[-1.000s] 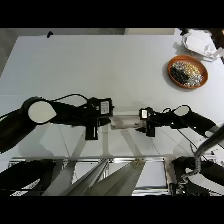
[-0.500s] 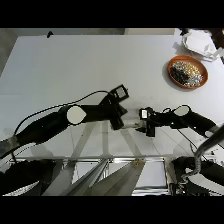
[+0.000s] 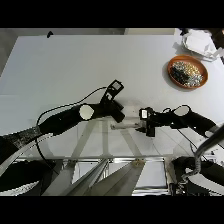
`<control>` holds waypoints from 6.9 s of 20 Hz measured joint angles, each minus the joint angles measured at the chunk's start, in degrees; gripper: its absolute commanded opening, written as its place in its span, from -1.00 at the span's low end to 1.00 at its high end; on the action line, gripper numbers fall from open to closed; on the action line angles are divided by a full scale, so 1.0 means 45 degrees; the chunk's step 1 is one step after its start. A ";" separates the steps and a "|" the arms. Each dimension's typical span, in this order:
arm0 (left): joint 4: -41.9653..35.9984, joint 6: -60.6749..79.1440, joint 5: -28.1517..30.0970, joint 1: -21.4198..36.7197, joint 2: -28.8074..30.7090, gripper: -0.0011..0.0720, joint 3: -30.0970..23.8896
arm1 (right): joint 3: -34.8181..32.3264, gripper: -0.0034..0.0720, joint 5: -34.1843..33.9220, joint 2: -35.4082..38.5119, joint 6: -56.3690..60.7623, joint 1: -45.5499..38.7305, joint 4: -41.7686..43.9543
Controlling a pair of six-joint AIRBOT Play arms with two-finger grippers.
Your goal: Fold the box and place the chain.
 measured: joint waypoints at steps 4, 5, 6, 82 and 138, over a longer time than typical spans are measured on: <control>-0.0015 -0.0049 -0.0267 0.0000 -0.0155 -0.95 0.0000 | 0.0000 0.31 0.0000 0.0000 0.0000 0.0000 0.0000; -0.0010 -0.0058 -0.0340 0.0000 -0.0146 -0.95 0.0000 | -0.0005 0.31 0.0000 0.0000 0.0000 0.0000 -0.0005; 0.0000 -0.0087 -0.0437 0.0005 -0.0092 -0.95 0.0000 | -0.0005 0.31 0.0000 0.0000 0.0000 0.0000 0.0000; 0.4347 0.4901 -0.4012 -0.0423 0.0238 -0.49 -0.0321 | -0.0005 0.31 -0.0005 0.0000 0.0015 -0.0005 -0.0005; 0.0097 -0.5625 -0.4401 0.2472 0.3041 -0.64 -0.3925 | 0.0000 0.31 -0.0005 -0.0005 0.0000 0.0000 -0.0005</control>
